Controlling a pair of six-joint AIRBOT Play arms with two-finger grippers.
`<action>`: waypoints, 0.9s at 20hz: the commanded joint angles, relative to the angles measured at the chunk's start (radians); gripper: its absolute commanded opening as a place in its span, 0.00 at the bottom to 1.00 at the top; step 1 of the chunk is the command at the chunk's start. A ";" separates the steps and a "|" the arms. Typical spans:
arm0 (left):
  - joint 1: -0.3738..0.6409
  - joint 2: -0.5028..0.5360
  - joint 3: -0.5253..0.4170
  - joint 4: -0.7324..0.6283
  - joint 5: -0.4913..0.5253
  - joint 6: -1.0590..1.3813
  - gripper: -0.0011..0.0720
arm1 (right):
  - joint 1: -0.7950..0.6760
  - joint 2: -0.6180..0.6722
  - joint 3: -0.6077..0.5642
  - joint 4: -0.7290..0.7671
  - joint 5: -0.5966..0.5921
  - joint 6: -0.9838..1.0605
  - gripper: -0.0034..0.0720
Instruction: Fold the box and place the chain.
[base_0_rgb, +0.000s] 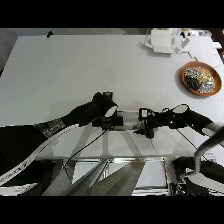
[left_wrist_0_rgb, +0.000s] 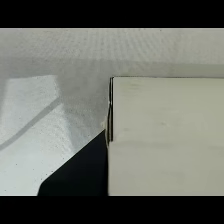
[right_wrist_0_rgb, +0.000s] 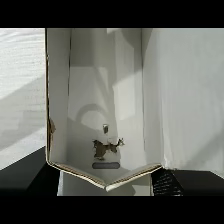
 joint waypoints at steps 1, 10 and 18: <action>-0.002 -0.003 0.000 0.002 -0.013 -0.002 0.02 | 0.000 0.000 0.000 0.002 0.001 0.003 0.50; 0.014 0.038 0.013 0.009 -0.018 0.023 0.34 | 0.000 0.000 0.000 0.002 0.001 0.003 0.50; 0.013 0.008 0.011 0.040 -0.032 0.040 0.25 | 0.000 0.000 0.000 0.002 0.001 0.003 0.50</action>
